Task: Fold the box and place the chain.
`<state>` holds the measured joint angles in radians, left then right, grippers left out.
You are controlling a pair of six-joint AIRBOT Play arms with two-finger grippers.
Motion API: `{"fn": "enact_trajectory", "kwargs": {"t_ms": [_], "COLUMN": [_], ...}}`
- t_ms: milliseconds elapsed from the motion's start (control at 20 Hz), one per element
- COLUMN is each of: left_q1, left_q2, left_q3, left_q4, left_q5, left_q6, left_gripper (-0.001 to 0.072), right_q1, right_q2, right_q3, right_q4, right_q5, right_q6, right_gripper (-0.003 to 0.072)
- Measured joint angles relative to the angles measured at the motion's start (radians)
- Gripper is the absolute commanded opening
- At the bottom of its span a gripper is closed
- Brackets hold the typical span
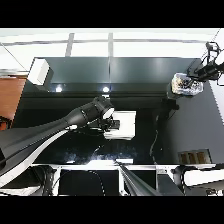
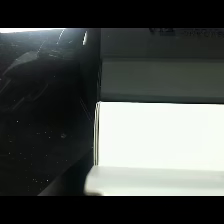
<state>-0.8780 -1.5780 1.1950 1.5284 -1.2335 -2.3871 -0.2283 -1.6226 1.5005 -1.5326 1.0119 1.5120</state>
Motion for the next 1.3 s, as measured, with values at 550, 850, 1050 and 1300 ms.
{"fn": "enact_trajectory", "kwargs": {"t_ms": [550, 850, 1050, 1300], "left_q1": [0.0, 0.0, 0.0, 0.0], "left_q2": [0.0, 0.0, 0.0, 0.0], "left_q3": [0.0, 0.0, 0.0, 0.0], "left_q4": [0.0, 0.0, 0.0, 0.0], "left_q5": [0.0, -0.001, -0.001, -0.001], "left_q6": [0.0, 0.0, 0.0, 0.0], "left_gripper": [0.003, 0.003, 0.003, 0.003], "right_q1": [0.0, 0.0, 0.0, 0.0], "right_q2": [0.304, 0.406, 0.488, 0.615], "right_q3": [0.127, 0.287, 0.305, 0.151], "right_q4": [0.068, 0.152, 0.268, 0.503], "right_q5": [-0.117, -0.101, 0.052, 0.249], "right_q6": [-0.039, -0.046, -0.124, -0.233], "right_gripper": [0.0014, 0.0014, 0.0014, 0.0014]}}
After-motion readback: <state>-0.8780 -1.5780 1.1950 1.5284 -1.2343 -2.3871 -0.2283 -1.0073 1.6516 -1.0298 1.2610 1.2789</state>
